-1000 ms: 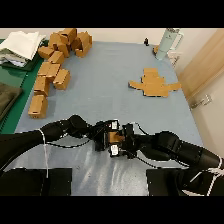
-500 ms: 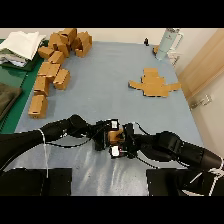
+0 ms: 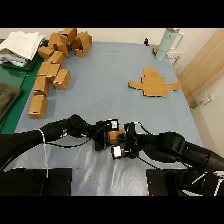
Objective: Fold the box.
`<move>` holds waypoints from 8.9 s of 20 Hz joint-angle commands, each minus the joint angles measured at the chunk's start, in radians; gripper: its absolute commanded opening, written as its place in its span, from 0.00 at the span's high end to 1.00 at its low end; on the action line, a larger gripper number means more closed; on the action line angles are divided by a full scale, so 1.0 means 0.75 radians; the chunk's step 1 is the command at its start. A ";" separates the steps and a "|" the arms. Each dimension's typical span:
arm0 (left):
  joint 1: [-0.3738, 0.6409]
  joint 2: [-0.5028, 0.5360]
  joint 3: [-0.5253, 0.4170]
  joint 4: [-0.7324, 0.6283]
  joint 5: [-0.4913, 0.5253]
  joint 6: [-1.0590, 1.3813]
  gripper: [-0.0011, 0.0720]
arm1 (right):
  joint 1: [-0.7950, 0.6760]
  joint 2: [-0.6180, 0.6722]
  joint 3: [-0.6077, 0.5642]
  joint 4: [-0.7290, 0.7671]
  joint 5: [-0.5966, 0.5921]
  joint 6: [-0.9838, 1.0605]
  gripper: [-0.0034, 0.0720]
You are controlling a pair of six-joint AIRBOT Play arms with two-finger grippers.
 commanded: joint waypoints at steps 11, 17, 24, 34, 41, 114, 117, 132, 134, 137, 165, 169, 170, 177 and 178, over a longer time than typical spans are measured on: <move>-0.001 0.001 0.001 -0.002 0.000 0.001 0.23 | 0.000 0.031 0.004 0.010 -0.004 0.001 0.86; -0.001 0.001 0.001 -0.002 0.000 0.001 0.23 | 0.000 0.031 0.004 0.011 -0.004 0.001 0.86; -0.001 0.001 0.001 -0.002 0.000 0.001 0.23 | 0.000 0.027 0.003 0.076 -0.074 0.000 0.86; -0.001 0.001 0.001 -0.002 0.000 0.000 0.23 | 0.000 0.028 0.003 0.106 -0.083 0.000 0.86; -0.001 0.001 0.001 -0.002 0.000 0.001 0.23 | -0.015 0.100 0.013 0.092 -0.086 0.022 0.84; 1.182 -0.045 0.150 0.487 0.306 -0.971 0.23 | -0.686 -0.183 0.226 -0.269 -0.335 2.036 0.95; 1.182 -0.153 0.267 0.462 0.304 -1.013 0.23 | -0.686 -0.183 0.226 -0.264 -0.325 2.036 0.95; 1.182 -0.345 0.467 0.461 0.230 -1.047 0.23 | -0.686 -0.183 0.226 -0.265 -0.303 2.036 0.95; 1.182 -0.345 0.467 0.461 0.237 -1.047 0.23 | -0.686 -0.183 0.226 -0.264 -0.302 2.036 0.95; 1.182 -0.345 0.467 0.461 0.244 -1.047 0.23 | -0.686 -0.183 0.226 -0.263 -0.303 2.036 0.95; 0.978 0.116 0.712 0.516 -0.863 -1.379 0.97 | -0.686 -0.241 0.336 -0.038 -0.343 1.758 0.95; 0.606 0.119 0.630 0.529 -0.731 -1.580 0.98 | -0.685 -0.441 0.526 0.055 -0.499 1.659 0.95; 0.512 0.119 0.599 0.544 -0.681 -1.632 0.97 | -0.685 -0.497 0.571 0.096 -0.522 1.629 0.95; 0.156 0.118 0.495 0.713 -0.503 -1.875 0.97 | -0.674 -0.659 0.660 0.339 -0.528 1.551 0.95; 0.151 0.118 0.495 0.713 -0.512 -1.875 0.97 | -0.676 -0.659 0.660 0.332 -0.528 1.551 0.95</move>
